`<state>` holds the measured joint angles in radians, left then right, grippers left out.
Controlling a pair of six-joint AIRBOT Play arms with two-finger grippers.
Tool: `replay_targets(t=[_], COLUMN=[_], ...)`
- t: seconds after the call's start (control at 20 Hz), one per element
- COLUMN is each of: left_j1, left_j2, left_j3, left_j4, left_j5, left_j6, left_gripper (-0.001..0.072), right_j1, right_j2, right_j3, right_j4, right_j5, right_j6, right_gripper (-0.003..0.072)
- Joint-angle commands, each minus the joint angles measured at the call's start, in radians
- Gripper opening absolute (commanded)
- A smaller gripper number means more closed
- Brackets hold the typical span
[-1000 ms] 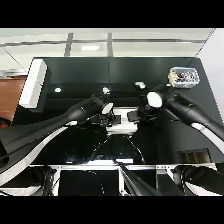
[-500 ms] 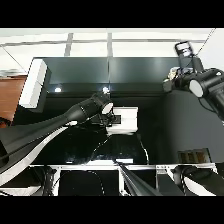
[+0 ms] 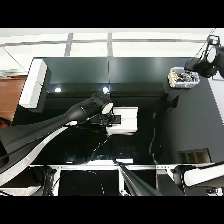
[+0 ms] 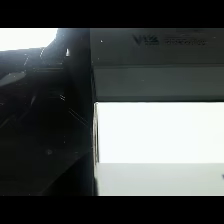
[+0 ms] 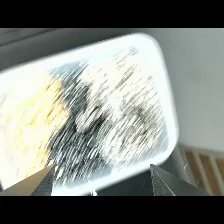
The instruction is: Fold the box and place the chain.
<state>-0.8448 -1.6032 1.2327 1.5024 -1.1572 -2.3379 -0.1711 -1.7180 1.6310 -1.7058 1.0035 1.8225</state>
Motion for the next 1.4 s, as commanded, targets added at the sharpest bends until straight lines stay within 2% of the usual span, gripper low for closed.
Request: replay_targets(t=[0.0, 0.15, 0.4, 0.95, 1.1, 1.15, 1.2, 1.25, 1.3, 1.35], left_j1=[0.0, 0.0, 0.0, 0.0, 0.0, 0.0, 0.0, 0.0, 0.0, 0.0], left_j2=[0.0, 0.0, 0.0, 0.0, 0.0, 0.0, 0.0, 0.0, 0.0, 0.0], left_j3=[0.0, 0.0, 0.0, 0.0, 0.0, 0.0, 0.0, 0.0, 0.0, 0.0], left_j4=[0.0, 0.0, 0.0, 0.0, 0.0, 0.0, 0.0, 0.0, 0.0, 0.0], left_j5=[-0.005, -0.005, -0.005, -0.005, -0.005, -0.005, -0.005, -0.005, -0.005, -0.006], left_j6=[0.0, 0.0, 0.0, 0.0, 0.0, 0.0, 0.0, 0.0, 0.0, 0.0], left_gripper=[0.0028, 0.0028, 0.0028, 0.0028, 0.0028, 0.0028, 0.0028, 0.0028, 0.0028, 0.0028], right_j1=[-0.041, -0.043, -0.043, -0.072, -0.072, -0.072, -0.072, -0.072, -0.072, -0.072], right_j2=[-0.204, -0.271, -0.328, -0.347, -0.36, -0.365, -0.367, -0.367, -0.366, -0.366], right_j3=[0.295, 0.357, 0.357, 0.357, 0.357, 0.357, 0.357, 0.357, 0.357, 0.357], right_j4=[0.026, 0.022, 0.031, 0.067, 0.087, 0.086, 0.082, 0.082, 0.082, 0.082], right_j5=[0.229, 0.239, 0.231, 0.138, 0.145, 0.159, 0.166, 0.17, 0.177, 0.194], right_j6=[0.013, 0.013, -0.038, -0.085, -0.089, -0.089, -0.089, -0.089, -0.089, -0.089], right_gripper=[0.07, 0.07, 0.0699, 0.0699, 0.0697, 0.0536, 0.0509, 0.0371, 0.0343, 0.0215])
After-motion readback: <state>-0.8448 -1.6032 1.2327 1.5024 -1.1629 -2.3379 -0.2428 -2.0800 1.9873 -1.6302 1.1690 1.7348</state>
